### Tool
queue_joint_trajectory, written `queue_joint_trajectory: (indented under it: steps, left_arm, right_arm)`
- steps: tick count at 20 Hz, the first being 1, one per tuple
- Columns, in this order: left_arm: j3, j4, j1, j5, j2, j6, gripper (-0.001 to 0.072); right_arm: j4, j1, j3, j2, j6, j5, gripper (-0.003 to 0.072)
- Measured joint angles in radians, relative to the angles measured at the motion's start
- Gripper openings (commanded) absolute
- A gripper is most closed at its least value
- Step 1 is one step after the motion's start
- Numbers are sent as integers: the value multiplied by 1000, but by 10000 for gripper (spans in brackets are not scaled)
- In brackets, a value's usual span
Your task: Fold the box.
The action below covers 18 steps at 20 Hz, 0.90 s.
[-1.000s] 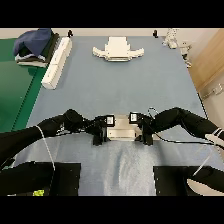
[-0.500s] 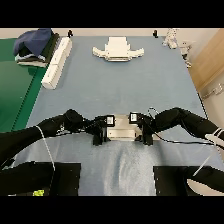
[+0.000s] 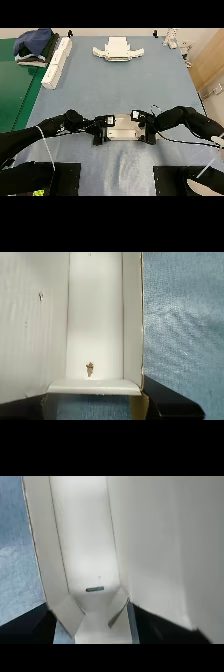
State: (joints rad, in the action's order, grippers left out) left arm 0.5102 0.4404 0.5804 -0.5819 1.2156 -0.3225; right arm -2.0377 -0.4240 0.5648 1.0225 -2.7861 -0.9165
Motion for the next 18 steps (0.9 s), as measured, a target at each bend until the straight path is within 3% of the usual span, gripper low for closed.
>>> queue_joint_trajectory:
  steps: [2, 5, 8, 9, 12, 15, 18]
  left_arm:
    - [0, 0, 0, 0, 0, 0, 418]
    - [0, 0, 0, -1, 0, 0, 418]
    - [0, 0, 0, -1, 0, 0, 418]
    - [0, 0, 0, -2, 0, 0, 418]
    - [0, 0, 0, -2, 0, 0, 418]
    - [0, 0, 0, -2, 0, 0, 418]
    - [0, 0, 0, -2, 0, 0, 418]
  right_arm:
    - [118, 0, 18, -70, 154, -93, 674]
    - [216, 0, 38, -175, 483, -220, 411]
    - [48, -7, 34, -218, 782, -240, 385]
    - [-40, -21, 28, -212, 841, -196, 336]
    - [-238, -84, 36, -150, 983, 36, 335]
    - [-314, -100, 72, -55, 1067, 217, 335]
    - [-342, -89, 98, 47, 1108, 312, 335]
